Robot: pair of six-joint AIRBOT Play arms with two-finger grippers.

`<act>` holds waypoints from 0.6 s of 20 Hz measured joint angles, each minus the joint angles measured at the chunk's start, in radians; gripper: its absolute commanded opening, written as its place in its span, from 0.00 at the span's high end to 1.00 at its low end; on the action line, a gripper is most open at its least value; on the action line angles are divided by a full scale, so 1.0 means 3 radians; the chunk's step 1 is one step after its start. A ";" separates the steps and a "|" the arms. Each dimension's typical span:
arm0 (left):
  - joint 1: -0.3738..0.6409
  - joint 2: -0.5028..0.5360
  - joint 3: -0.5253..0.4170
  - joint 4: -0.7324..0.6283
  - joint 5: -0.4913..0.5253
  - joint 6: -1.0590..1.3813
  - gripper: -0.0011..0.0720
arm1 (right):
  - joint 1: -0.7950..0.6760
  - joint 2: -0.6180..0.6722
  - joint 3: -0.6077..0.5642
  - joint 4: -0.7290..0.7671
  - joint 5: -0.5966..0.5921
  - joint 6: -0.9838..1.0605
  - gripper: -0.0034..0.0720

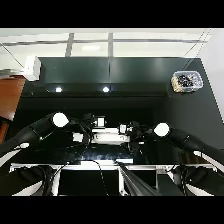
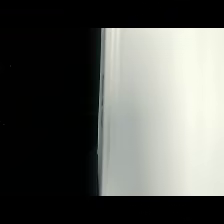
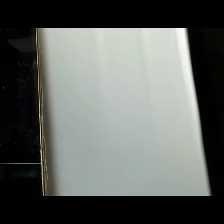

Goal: Fold the box and place the chain.

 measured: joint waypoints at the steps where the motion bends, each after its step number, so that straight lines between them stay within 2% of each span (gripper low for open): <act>1: 0.0000 0.0000 0.0000 0.0000 0.0000 0.0000 0.94 | 0.0000 -0.0001 0.0000 -0.0001 -0.0001 0.0001 0.25; 12: 0.0000 0.0000 0.0000 0.0001 0.0000 0.0000 0.94 | 0.0022 -0.0001 0.0000 -0.0024 -0.0024 0.0017 0.25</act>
